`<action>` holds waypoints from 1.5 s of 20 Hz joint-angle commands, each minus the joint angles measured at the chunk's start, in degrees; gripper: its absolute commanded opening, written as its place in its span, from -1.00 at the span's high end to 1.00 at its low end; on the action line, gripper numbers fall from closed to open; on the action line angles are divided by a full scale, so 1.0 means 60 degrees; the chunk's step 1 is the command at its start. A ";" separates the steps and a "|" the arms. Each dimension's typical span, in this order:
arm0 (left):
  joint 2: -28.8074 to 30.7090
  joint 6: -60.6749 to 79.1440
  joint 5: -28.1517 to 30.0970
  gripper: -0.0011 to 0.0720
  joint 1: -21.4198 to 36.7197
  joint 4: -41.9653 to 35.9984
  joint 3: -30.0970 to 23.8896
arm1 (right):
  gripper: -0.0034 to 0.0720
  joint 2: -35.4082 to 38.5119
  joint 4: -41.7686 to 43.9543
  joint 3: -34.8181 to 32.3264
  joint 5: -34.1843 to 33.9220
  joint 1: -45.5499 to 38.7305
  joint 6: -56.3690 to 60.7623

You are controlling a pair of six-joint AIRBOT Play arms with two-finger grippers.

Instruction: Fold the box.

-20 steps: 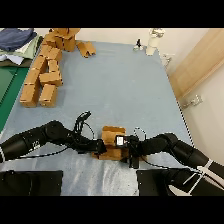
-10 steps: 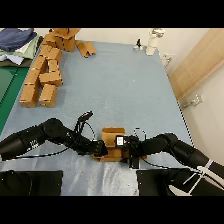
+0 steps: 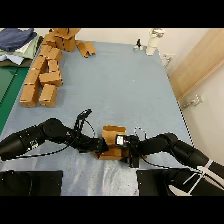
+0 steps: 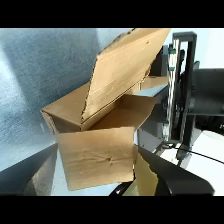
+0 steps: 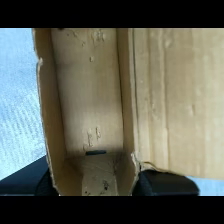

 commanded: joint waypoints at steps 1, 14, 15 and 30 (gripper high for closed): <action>0.0007 -0.0335 0.0073 -0.93 0.0004 -0.0011 0.0007 | -0.47 -0.0004 0.0007 0.0011 -0.0022 0.0011 -0.0011; 0.0007 -0.0943 -0.1716 -0.93 0.0018 -0.0015 0.0007 | -0.47 -0.0004 0.0007 0.0011 -0.0022 0.0011 -0.0011; 0.0007 -0.1027 -0.2076 -0.93 0.0018 -0.0051 0.0007 | -0.47 -0.0004 0.0007 0.0011 -0.0022 0.0011 -0.0011; 0.0011 -0.0823 -0.6692 -0.93 0.2138 0.0018 0.0437 | -0.47 -0.0004 0.0007 0.0011 -0.0022 0.0011 -0.0011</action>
